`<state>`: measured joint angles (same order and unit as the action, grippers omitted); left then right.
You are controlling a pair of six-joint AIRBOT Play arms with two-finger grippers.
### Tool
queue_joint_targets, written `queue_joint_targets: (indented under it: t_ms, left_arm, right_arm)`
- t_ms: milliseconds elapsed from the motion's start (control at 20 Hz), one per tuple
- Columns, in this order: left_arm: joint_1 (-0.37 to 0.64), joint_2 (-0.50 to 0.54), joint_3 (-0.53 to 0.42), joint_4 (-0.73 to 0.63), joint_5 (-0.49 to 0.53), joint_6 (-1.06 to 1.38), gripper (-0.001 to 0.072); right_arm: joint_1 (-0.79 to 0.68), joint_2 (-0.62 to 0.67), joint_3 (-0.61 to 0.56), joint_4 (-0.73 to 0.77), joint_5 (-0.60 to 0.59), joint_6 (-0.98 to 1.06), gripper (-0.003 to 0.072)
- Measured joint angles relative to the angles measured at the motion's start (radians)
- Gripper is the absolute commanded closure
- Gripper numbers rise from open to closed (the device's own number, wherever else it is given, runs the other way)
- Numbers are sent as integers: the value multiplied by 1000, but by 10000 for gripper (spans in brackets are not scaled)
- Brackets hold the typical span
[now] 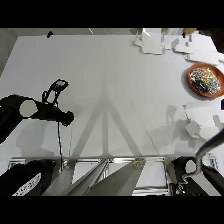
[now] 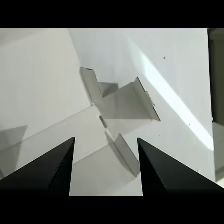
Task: Fold the box and place the chain.
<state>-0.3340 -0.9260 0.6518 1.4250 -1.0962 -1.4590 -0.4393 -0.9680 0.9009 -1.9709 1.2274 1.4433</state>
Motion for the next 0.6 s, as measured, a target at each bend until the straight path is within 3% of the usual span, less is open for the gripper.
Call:
queue_joint_targets:
  t_ms: [100,400,450,500,600]
  left_arm:
    - [0,0,0,0,0,0,105]
    - [0,0,0,0,0,0,105]
    - [0,0,0,0,0,0,105]
    - [0,0,0,0,0,0,105]
    - [0,0,0,0,0,0,105]
  right_arm:
    - [-31,-44,1,-6,-6,-26,208]
    - [-143,-139,2,-14,-39,-100,196]
    - [-159,-151,2,-14,-47,-109,66]
    - [-173,-164,2,-15,-52,-124,-10]
    - [-192,-192,2,-18,-60,-146,7]
